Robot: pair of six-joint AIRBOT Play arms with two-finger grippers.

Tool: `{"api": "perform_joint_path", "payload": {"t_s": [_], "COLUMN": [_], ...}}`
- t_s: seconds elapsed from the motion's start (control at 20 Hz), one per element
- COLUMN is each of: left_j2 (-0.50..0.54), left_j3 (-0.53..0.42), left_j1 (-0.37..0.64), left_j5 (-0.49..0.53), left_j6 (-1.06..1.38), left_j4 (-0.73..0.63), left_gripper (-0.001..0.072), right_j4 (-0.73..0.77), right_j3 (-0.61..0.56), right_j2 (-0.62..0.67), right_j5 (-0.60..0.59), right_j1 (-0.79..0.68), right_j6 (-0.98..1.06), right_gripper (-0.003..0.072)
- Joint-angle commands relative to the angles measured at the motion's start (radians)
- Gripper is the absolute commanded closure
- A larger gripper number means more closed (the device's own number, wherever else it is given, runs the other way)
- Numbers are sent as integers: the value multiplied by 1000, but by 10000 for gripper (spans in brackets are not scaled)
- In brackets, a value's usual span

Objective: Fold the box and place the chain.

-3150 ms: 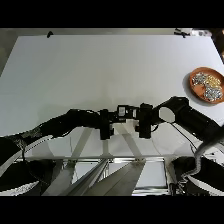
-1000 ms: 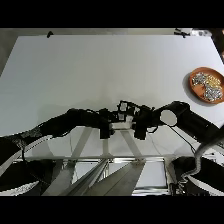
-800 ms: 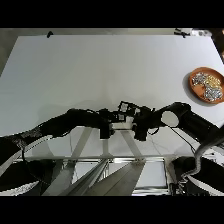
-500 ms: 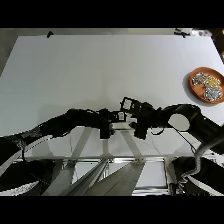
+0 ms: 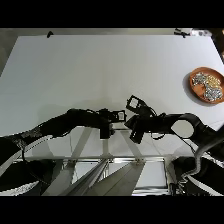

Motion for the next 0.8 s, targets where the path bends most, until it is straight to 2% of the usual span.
{"api": "perform_joint_path", "payload": {"t_s": [0.0, 0.5, 0.75], "left_j2": [-1, -1, -1], "left_j3": [0, 0, 0], "left_j1": [0, 0, 0], "left_j5": [0, 0, 0], "left_j6": [0, 0, 0], "left_j4": [0, 0, 0], "left_gripper": [455, 455, 455], "right_j4": [187, 187, 139], "right_j3": [-78, -148, -153], "right_j2": [3, 2, 2], "right_j5": [-167, -173, -124], "right_j1": [0, 0, 0], "right_j6": [10, 13, 13], "right_gripper": [671, 672, 671]}}
